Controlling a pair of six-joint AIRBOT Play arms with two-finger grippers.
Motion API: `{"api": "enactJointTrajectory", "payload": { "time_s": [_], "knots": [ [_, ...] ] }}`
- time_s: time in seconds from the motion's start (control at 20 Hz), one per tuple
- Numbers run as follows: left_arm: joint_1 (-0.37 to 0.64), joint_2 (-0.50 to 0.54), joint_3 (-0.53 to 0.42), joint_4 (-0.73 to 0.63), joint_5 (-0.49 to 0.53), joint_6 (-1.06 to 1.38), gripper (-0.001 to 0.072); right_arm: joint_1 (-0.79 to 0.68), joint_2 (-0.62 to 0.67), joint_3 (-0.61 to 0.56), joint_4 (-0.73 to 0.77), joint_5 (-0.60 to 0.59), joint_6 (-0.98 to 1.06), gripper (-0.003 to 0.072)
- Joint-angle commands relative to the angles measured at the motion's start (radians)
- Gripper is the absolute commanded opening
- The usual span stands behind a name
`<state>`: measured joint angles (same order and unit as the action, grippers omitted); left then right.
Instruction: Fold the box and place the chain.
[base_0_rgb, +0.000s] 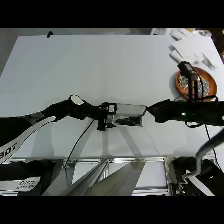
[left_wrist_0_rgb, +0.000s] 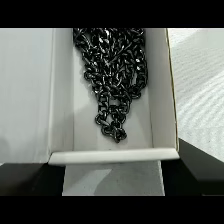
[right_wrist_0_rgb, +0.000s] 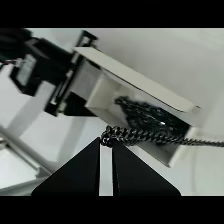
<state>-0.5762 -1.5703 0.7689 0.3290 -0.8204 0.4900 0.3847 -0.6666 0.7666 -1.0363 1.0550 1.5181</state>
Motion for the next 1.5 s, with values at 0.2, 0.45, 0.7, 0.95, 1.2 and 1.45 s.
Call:
{"api": "enactJointTrajectory", "payload": {
  "time_s": [0.2, 0.45, 0.7, 0.95, 1.2, 1.45],
  "knots": [
    [0.001, 0.001, 0.000, 0.000, 0.000, 0.000, 0.0311, 0.171, -0.182, 0.000, -0.023, -0.134, 0.003, 0.0016],
    [0.001, 0.001, 0.000, 0.000, 0.000, 0.000, 0.0311, 0.180, -0.278, 0.001, -0.040, -0.163, 0.002, 0.0179],
    [0.001, 0.001, 0.000, 0.000, 0.000, 0.000, 0.0311, 0.076, -0.252, 0.111, -0.040, -0.083, -0.039, 0.0202],
    [0.001, 0.001, 0.000, 0.000, 0.000, 0.000, 0.0311, -0.146, -0.257, 0.168, -0.116, -0.064, -0.087, 0.0016],
    [0.001, 0.001, 0.000, 0.000, 0.000, 0.000, 0.0311, -0.219, -0.341, 0.162, -0.417, -0.042, 0.018, 0.0016],
    [0.001, 0.001, 0.000, 0.000, 0.000, 0.000, 0.0311, -0.219, -0.511, 0.105, -0.460, -0.050, 0.084, 0.0085]
  ]
}}
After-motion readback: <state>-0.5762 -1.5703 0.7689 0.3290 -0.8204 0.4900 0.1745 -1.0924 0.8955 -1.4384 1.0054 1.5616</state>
